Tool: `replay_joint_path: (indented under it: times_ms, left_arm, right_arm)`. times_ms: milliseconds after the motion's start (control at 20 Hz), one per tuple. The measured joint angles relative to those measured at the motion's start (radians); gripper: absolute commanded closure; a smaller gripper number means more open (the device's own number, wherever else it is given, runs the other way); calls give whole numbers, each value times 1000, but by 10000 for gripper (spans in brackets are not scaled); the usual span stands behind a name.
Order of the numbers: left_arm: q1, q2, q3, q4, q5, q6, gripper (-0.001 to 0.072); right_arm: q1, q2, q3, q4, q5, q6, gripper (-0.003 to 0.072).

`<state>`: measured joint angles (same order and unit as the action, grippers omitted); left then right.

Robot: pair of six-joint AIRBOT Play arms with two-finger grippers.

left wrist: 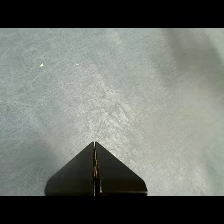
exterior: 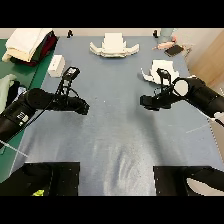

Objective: Fold the box.

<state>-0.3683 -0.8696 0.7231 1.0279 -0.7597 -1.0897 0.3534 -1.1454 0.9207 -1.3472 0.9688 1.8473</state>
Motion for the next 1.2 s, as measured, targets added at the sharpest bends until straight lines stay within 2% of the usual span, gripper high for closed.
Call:
replay_joint_path:
  times_ms: [600,750,850,900,1000,1050,1200]
  left_arm:
    - [0,0,0,0,0,0,696]
    - [0,0,0,0,0,0,696]
    - [0,0,0,0,0,0,696]
    - [0,0,0,0,0,0,696]
    - [0,0,0,0,0,0,696]
    - [0,0,0,0,0,0,696]
    - [0,0,0,0,0,0,696]
  right_arm:
    - [0,-21,1,-11,-11,0,683]
    - [-31,-29,48,-67,2,-9,680]
    - [-99,-53,131,-127,49,-41,491]
    - [-151,-76,190,-149,74,-69,445]
    - [-272,-142,322,-175,125,-126,415]
    - [-338,-183,393,-177,144,-152,318]
    - [-544,-343,608,-155,191,-231,315]
